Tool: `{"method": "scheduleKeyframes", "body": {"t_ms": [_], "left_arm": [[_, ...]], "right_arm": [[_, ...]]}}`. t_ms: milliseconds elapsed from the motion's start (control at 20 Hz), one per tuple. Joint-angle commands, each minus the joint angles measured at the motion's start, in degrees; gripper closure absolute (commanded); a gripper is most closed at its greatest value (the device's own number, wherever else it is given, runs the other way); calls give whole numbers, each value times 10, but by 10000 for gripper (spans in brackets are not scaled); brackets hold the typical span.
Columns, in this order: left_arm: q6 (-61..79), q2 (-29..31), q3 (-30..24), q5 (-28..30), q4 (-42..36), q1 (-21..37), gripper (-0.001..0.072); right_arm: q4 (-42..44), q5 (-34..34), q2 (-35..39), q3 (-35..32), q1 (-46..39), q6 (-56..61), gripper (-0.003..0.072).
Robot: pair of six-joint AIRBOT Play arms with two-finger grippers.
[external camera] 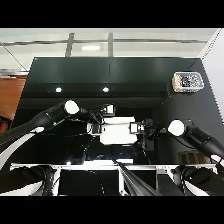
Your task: Fold the box and place the chain.
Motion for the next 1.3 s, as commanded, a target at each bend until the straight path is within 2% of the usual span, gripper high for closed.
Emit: {"method": "scheduleKeyframes", "body": {"t_ms": [0, 100, 300, 750, 1250], "left_arm": [[0, 0, 0, 0, 0, 0, 688], [0, 0, 0, -1, 0, 0, 688], [-2, 0, 0, -2, 0, 0, 687], [-2, 0, 0, -12, -2, 0, 687], [-2, 0, 0, -16, -2, 0, 687]], "right_arm": [[89, -135, 0, -20, 49, 3, 12], [95, -193, 0, -16, 63, 3, 12], [12, -130, 2, 38, 60, 3, 12], [5, -48, 2, 54, -17, -1, 12], [12, -50, 2, 54, -23, -10, 12]]}}
